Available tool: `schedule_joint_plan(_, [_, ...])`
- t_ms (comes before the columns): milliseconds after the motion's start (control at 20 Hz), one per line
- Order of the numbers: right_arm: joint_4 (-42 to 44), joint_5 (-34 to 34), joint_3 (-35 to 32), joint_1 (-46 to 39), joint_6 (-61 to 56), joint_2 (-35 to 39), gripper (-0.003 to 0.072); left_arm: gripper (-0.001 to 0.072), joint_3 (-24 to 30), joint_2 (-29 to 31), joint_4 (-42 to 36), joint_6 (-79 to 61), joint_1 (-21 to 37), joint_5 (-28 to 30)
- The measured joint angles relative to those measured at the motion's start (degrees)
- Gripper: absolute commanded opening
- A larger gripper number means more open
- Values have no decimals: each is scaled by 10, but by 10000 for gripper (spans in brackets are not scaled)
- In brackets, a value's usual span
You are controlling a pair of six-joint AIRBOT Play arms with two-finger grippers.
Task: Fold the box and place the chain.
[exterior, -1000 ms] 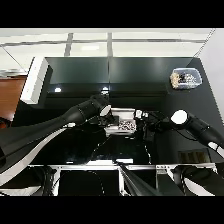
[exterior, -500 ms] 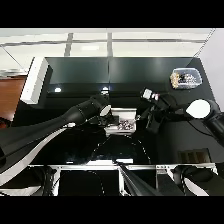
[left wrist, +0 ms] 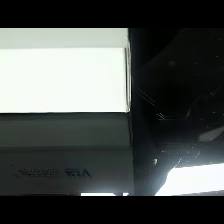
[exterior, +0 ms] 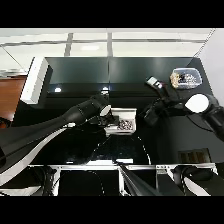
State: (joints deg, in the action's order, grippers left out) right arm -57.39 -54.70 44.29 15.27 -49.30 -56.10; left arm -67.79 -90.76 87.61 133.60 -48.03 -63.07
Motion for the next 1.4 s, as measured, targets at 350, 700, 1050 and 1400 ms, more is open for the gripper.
schedule_joint_plan(350, [-5,-70,1,-47,-45,12,353,698,-16,4,-8,-10,0,-8])
schedule_joint_plan(700, [3,-91,1,-52,-50,12,353,698,24,141,63,-112,9,-42])
schedule_joint_plan(1050, [-7,-62,1,-53,-63,12,353,698,247,281,-140,-451,230,30])
schedule_joint_plan(1400, [-14,-45,1,-53,-67,12,353,715,323,244,-428,-1147,280,82])
